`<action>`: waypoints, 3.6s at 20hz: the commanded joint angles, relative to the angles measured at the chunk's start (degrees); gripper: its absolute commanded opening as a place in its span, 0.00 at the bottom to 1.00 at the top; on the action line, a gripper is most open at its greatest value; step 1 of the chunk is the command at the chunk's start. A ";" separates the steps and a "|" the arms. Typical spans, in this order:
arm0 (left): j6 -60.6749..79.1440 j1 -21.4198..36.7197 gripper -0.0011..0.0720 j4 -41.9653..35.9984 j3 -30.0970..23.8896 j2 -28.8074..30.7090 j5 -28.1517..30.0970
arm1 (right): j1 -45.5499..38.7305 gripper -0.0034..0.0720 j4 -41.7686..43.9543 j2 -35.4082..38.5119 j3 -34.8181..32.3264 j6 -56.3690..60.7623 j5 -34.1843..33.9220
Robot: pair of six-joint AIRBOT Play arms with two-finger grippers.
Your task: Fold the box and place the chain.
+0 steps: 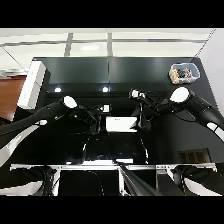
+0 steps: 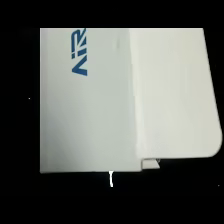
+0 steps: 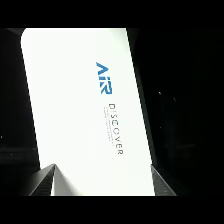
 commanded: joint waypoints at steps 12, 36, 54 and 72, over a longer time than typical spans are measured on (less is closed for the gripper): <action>0.02 -0.02 0.62 0.02 0.04 0.02 -0.02 | 0.07 0.36 -0.09 0.00 0.00 3.45 0.35; 0.02 -0.02 0.62 0.02 0.04 0.02 -0.57 | 0.04 0.36 -0.76 0.55 0.07 4.48 -1.07; 0.02 -0.02 0.62 0.02 0.04 0.02 -0.55 | 0.39 0.98 1.09 0.55 0.07 0.48 -2.27; 0.02 -0.02 0.62 0.00 0.04 0.02 -0.59 | 4.24 0.22 -2.21 0.42 0.04 0.87 -4.24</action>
